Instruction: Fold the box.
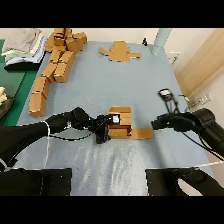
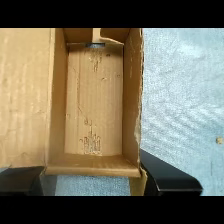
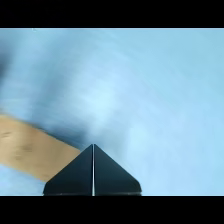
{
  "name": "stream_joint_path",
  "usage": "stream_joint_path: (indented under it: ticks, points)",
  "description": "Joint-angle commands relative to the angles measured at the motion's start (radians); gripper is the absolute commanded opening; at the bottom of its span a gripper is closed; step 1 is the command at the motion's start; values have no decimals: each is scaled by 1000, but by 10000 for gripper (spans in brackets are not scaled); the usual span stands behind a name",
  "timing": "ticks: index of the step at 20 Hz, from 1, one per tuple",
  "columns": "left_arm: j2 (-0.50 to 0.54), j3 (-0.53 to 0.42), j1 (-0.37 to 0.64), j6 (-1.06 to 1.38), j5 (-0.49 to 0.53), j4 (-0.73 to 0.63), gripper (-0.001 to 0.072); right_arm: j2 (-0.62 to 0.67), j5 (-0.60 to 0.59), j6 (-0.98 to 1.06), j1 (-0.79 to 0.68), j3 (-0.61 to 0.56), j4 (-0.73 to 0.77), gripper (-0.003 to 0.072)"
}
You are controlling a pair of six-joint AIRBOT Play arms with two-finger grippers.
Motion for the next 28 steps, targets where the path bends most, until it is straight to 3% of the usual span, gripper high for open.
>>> stream_joint_path:
  ticks: [1, 7, 11, 21, 25, 26, 27, 28]
  points:
    - [0, 0, 0, 0, 0, 0, 514, -44, -142, 357, -148, -12, -21, 4]
    - [0, 0, 0, 0, 0, 0, 514, -228, -119, 61, -177, -19, 368, 3]
    - [0, 0, 0, 0, 0, 0, 514, -246, -114, -90, -170, -18, 578, 3]
    - [0, 0, 0, 0, 0, 0, 514, -246, -74, -209, -80, -16, 731, 3]
    - [0, 0, 0, 0, 0, 0, 514, -245, -101, -209, -72, 53, 735, 7]
    - [0, 0, 0, 0, 0, 0, 514, -245, -105, -199, -65, 76, 734, 30]
    - [0, 0, 0, 0, 0, 0, 514, -246, -103, -185, -56, 94, 734, 191]
    - [0, 0, 0, 0, 0, 0, 514, -246, -101, -165, -50, 106, 734, 403]
